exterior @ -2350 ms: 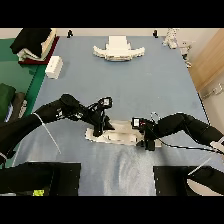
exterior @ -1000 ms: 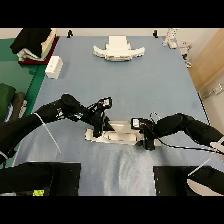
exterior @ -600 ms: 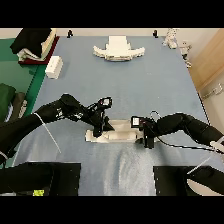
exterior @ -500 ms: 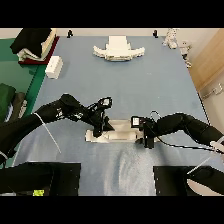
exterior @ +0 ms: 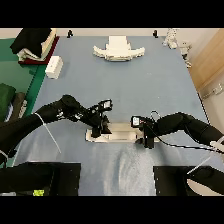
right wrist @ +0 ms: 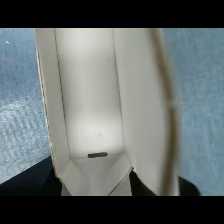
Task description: Fold the box.
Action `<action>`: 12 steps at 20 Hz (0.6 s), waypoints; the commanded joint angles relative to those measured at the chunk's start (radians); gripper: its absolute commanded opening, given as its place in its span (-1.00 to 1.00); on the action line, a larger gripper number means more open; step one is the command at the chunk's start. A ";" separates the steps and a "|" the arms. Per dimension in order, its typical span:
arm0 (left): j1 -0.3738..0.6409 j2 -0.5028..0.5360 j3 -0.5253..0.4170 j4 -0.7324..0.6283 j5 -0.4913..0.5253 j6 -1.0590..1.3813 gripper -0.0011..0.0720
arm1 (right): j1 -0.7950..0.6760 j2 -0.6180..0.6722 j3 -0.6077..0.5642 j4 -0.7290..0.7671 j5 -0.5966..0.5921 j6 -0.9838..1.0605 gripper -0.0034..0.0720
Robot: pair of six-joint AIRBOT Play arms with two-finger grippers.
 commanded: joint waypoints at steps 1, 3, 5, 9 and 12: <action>0.000 0.008 0.001 0.003 0.009 -0.035 -0.17 | 0.001 0.000 0.000 -0.001 -0.004 -0.001 0.45; 0.000 0.037 0.002 0.077 0.009 -0.112 -0.17 | 0.001 0.000 0.000 -0.001 -0.004 -0.001 0.45; 0.000 0.093 0.006 0.231 0.002 -0.266 -0.17 | 0.001 0.000 0.000 -0.001 -0.004 -0.002 0.45; 0.000 0.232 0.006 0.502 -0.103 -0.683 -0.17 | 0.001 0.000 0.000 -0.001 -0.004 -0.002 0.45; -0.002 0.301 0.006 0.541 -0.232 -0.924 -0.94 | 0.001 0.000 0.000 -0.001 -0.004 -0.001 0.45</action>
